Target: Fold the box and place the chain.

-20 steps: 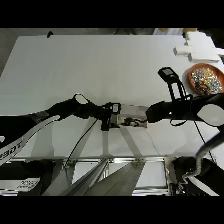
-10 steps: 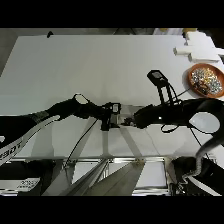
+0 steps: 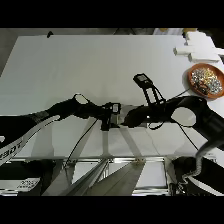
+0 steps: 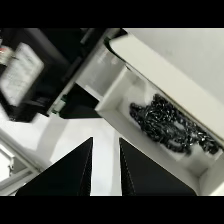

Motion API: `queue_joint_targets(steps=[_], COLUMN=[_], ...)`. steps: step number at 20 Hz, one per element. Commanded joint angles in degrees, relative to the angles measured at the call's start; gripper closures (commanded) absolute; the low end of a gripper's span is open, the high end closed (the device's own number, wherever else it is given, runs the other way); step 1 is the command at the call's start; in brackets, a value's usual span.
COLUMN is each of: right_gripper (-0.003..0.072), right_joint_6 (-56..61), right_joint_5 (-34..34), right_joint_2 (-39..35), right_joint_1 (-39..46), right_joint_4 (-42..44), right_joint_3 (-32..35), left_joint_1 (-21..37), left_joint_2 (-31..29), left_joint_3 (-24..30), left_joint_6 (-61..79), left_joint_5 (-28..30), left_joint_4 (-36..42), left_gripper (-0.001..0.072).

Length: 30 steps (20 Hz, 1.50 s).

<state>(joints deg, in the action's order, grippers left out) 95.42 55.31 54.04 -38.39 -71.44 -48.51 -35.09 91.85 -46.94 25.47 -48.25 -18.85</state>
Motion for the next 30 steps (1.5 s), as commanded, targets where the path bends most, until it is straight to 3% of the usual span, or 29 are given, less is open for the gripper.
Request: queue_joint_targets(steps=[1,4,9,11,12,13,14,15,19,21,30], right_gripper=[0.0494,0.067,0.067,0.067,0.0663,0.0575,0.0392,0.0268,0.0291,0.0371,0.0377], right_joint_6=[-3.0,-3.0,-0.9,-0.5,-0.5,-0.5,-0.5,-0.5,0.4,0.7,2.1], right_joint_5=[3.9,3.3,11.4,12.4,11.8,10.9,9.1,7.3,5.6,5.0,1.0], right_joint_2=[0.6,0.6,7.8,11.8,13.4,14.7,15.7,16.4,20.5,22.5,26.5], right_joint_1=[3.5,12.9,26.7,30.4,31.3,31.5,31.5,31.2,30.9,30.9,30.9], right_joint_4=[-2.4,-7.8,-20.9,-22.1,-22.0,-21.8,-21.6,-21.2,-20.9,-20.9,-20.7], right_joint_3=[-7.3,-11.8,-11.3,-10.2,-9.4,-8.7,-8.0,-7.2,-5.8,-5.2,-2.9], left_joint_1=[0.0,0.0,0.0,0.0,0.0,0.0,0.0,0.0,0.0,0.0,0.0], left_joint_2=[0.0,0.0,0.0,0.0,0.0,0.0,0.0,0.0,0.0,0.0,0.0], left_joint_3=[0.0,0.0,0.0,0.0,0.0,0.0,0.0,0.0,0.0,0.0,0.0], left_joint_6=[0.0,0.0,0.0,0.0,0.0,0.0,0.0,0.0,0.0,0.0,0.0], left_joint_5=[0.0,0.0,0.0,0.0,0.0,0.0,0.0,0.0,0.0,0.0,0.0], left_joint_4=[0.0,0.0,0.0,0.0,0.0,0.0,0.0,0.0,0.0,0.0,0.0], left_gripper=[0.0639,0.0639,0.0639,0.0639,0.0639,0.0639,0.0639,0.0639,0.0639,0.0639,0.0639])
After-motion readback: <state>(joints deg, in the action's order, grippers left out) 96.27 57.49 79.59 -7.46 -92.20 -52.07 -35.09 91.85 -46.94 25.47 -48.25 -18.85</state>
